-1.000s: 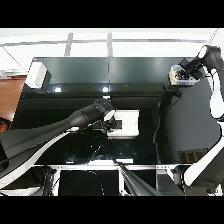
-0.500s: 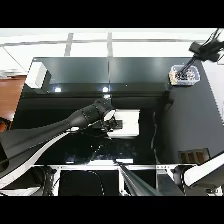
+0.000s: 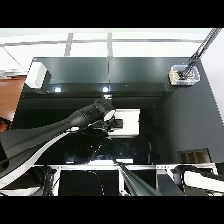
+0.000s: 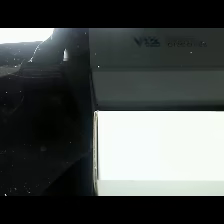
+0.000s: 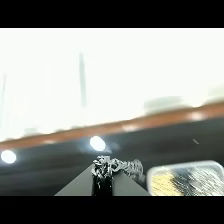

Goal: Fold the box and place the chain.

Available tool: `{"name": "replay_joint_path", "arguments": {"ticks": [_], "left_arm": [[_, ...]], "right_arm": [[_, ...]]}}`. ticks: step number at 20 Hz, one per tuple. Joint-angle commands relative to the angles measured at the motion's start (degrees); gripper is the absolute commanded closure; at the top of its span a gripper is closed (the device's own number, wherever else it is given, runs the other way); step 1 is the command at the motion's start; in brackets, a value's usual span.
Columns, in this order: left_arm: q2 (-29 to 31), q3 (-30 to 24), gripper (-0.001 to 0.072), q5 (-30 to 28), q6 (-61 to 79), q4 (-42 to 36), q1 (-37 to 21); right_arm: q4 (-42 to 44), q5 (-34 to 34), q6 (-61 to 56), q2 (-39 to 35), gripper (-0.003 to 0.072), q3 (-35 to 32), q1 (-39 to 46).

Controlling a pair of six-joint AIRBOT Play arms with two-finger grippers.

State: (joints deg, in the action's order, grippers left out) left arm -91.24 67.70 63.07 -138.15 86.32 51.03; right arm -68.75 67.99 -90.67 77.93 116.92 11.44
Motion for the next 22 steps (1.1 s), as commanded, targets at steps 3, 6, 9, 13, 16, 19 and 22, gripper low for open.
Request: {"name": "replay_joint_path", "arguments": {"ticks": [3,6,9,13,16,19,22], "left_arm": [[0.02,0.02,0.0679,0.02,0.00,0.00,0.00],[0.02,0.02,0.0679,0.04,0.00,0.00,0.00],[0.02,0.02,0.0679,-0.02,0.00,0.00,0.00],[0.02,0.02,0.0679,-0.02,0.00,0.00,-0.02],[0.02,0.02,0.0679,0.00,0.00,0.00,0.00],[0.02,0.02,0.0680,-0.04,0.00,0.00,0.00],[0.02,0.02,0.0679,-0.04,0.00,0.00,0.00]], "right_arm": [[13.00,2.75,2.84,-8.68,0.0672,0.00,-0.15],[16.41,2.80,2.91,-11.21,0.0671,0.00,-0.15],[19.50,4.66,2.93,-13.33,0.0671,0.00,-0.17],[20.52,7.69,3.37,-16.81,0.0671,-0.57,-3.58],[20.41,11.15,4.24,-19.69,0.0671,-3.28,-9.09],[19.45,13.70,5.53,-21.90,0.0670,-7.06,-13.66],[19.19,18.29,6.47,-23.50,0.0670,-11.74,-16.90]]}}
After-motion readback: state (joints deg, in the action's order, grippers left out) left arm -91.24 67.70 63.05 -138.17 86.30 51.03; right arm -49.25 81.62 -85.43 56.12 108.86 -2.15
